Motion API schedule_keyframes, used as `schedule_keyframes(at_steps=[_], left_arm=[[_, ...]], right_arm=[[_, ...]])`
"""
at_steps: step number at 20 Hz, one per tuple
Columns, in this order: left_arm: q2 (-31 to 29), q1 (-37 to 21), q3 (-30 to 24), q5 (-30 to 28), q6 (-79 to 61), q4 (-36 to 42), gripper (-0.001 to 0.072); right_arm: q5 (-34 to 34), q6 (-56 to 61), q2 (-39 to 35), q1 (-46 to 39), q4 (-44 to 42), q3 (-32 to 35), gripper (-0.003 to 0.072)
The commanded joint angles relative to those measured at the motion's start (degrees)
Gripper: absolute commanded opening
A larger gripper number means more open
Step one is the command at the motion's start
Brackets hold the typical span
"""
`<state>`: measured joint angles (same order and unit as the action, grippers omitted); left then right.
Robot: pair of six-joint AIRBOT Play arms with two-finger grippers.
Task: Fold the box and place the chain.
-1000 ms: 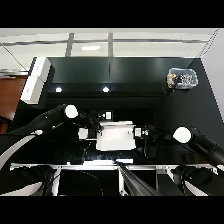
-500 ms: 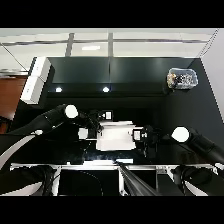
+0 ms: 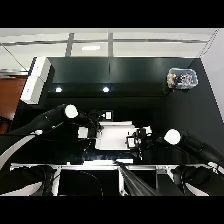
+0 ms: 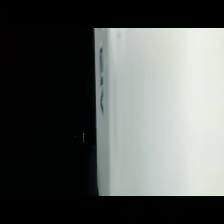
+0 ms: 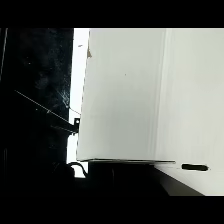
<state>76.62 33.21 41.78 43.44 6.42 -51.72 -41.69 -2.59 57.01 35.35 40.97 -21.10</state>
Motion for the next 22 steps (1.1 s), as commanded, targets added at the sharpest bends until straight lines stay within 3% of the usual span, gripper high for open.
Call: schedule_keyframes(at_steps=[1, 6, 15, 22], left_arm=[[0.04, 0.02, -0.02, 0.11, 0.0, 0.13, 0.0024], [0.04, 0.02, -0.02, 0.09, 0.02, 0.13, 0.0024], [0.04, 0.02, -0.02, 0.11, 0.0, 0.13, 0.0024], [0.04, 0.02, -0.02, 0.11, 0.0, 0.13, 0.0024]], right_arm=[[1.86, -0.35, 0.39, 0.59, 0.07, -0.09, 0.0624], [-0.81, 5.29, 0.33, -1.53, 6.19, -2.25, 0.0624], [-5.66, 5.2, -0.07, -1.46, 5.99, -3.98, 0.0624], [1.64, 7.5, 0.24, 4.76, 6.01, -2.78, 0.0624]])
